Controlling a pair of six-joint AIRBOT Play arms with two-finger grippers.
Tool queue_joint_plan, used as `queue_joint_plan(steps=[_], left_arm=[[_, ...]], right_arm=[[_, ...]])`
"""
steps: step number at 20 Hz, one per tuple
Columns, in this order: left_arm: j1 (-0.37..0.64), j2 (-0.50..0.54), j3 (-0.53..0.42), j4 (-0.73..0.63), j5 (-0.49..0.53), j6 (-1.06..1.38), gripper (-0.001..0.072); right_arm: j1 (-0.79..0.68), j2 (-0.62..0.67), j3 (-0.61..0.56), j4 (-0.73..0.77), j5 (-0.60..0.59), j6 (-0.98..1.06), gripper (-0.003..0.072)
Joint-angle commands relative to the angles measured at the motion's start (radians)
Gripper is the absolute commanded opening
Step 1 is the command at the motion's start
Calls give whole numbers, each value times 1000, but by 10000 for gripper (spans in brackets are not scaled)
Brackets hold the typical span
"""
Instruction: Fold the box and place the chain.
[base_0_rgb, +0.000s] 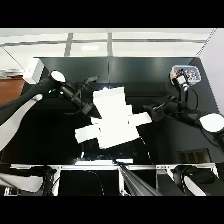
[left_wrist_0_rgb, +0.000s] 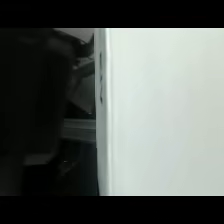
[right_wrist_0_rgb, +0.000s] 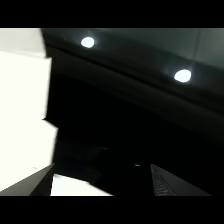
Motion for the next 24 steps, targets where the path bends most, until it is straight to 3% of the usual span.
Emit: queue_joint_plan(steps=[1,3,6,9,16,18,24], left_arm=[[-39,231,-220,-74,231,221,26],[-65,316,-311,-71,427,414,27],[-102,303,-325,6,499,706,27],[-137,262,-323,48,615,715,27],[-143,174,-322,47,633,715,28],[-146,161,-322,47,632,715,28],[-146,150,-322,48,634,716,28]], right_arm=[[-18,0,108,-254,142,-38,677],[-2,-23,108,-253,188,-131,677],[53,-63,101,-254,222,-212,677],[104,-80,88,-253,220,-320,677],[201,-90,-17,-248,216,-351,677],[212,-116,-48,-179,222,-365,677],[235,-228,-64,-118,220,-706,677]])
